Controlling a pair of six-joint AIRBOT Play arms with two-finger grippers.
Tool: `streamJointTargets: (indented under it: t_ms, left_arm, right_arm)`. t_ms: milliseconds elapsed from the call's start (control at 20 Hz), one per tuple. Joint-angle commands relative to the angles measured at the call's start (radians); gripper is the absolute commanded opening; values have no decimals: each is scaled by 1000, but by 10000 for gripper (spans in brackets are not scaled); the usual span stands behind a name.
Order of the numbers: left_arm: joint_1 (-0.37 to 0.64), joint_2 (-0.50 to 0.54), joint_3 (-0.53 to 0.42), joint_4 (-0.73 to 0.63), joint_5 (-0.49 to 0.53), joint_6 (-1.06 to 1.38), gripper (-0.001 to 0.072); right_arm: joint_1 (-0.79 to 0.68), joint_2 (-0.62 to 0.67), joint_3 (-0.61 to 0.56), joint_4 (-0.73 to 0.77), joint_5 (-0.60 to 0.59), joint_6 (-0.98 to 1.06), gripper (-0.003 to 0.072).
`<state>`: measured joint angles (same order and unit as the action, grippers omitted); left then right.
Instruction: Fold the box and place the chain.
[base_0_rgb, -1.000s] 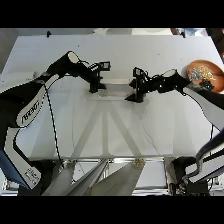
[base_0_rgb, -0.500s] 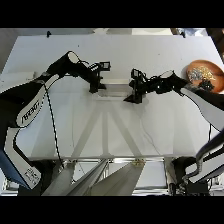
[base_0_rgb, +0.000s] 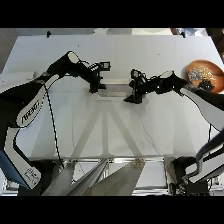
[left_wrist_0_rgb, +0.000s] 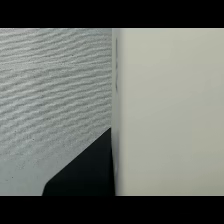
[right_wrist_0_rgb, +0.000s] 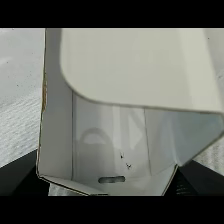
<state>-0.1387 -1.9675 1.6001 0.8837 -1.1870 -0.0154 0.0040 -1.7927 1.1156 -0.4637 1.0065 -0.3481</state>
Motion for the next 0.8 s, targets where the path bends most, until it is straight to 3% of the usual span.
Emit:
streamJointTargets:
  t_ms: [0, 100, 150, 750]
  left_arm:
    - [0, -1, 0, 0, 0, 0, 12]
    - [0, -1, 0, 0, 0, 0, 12]
    - [0, -1, 0, 0, 0, 0, 12]
    - [0, -1, 0, 0, 0, 0, 12]
  right_arm:
    - [1, -1, 1, 0, -3, 0, 627]
    - [1, -1, 1, -4, -3, 0, 467]
    - [1, -1, 1, -4, -3, 0, 434]
    - [1, -1, 1, -3, 0, 0, 435]
